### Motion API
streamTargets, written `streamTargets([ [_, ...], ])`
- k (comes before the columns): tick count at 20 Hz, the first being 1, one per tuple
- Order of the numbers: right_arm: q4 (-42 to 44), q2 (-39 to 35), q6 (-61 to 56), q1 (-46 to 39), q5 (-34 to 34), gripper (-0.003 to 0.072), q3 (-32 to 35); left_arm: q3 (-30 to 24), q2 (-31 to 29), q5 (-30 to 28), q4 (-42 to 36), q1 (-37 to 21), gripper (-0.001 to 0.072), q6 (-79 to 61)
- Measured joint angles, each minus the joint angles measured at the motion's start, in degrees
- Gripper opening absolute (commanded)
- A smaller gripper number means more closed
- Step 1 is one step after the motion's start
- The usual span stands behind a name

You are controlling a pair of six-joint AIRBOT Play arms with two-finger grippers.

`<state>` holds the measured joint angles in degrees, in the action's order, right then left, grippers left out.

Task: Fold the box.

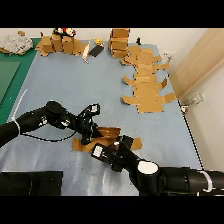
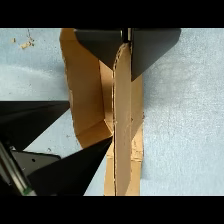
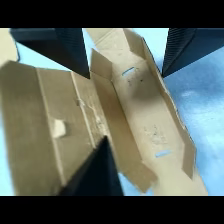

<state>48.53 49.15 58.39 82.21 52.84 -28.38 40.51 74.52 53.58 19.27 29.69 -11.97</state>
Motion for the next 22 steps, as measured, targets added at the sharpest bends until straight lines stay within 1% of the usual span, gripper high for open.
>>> streamTargets([
  [6, 0.4, -11.7, 1.6, -1.3, -5.3, 0.071, 8.6, 0.0, 0.0, 0.0, 0.0, 0.0, 0.0011, 0.0],
  [9, 0.5, -15.9, 2.7, -1.5, -6.6, 0.071, 11.8, 0.0, 0.0, 0.0, 0.0, 0.0, 0.0011, 0.0],
  [14, -1.1, -18.0, 4.5, -1.7, -7.2, 0.071, 14.2, 0.0, 0.0, 0.0, 0.0, 0.0, 0.0011, 0.0],
  [16, -1.9, -18.2, 4.9, -2.9, -7.7, 0.071, 14.6, 0.0, 0.0, 0.0, 0.0, 0.0, 0.0011, 0.0],
  [18, -1.3, -18.3, 6.9, -5.2, -9.7, 0.071, 14.7, 0.0, 0.0, 0.0, 0.0, 0.0, 0.0011, 0.0],
  [20, 2.6, -18.4, 12.3, -9.0, -12.7, 0.071, 14.8, 0.0, 0.0, 0.0, 0.0, 0.0, 0.0011, 0.0],
  [22, 9.6, -18.4, 20.9, -14.2, -16.3, 0.071, 14.8, 0.0, 0.0, 0.0, 0.0, 0.0, 0.0011, 0.0],
])
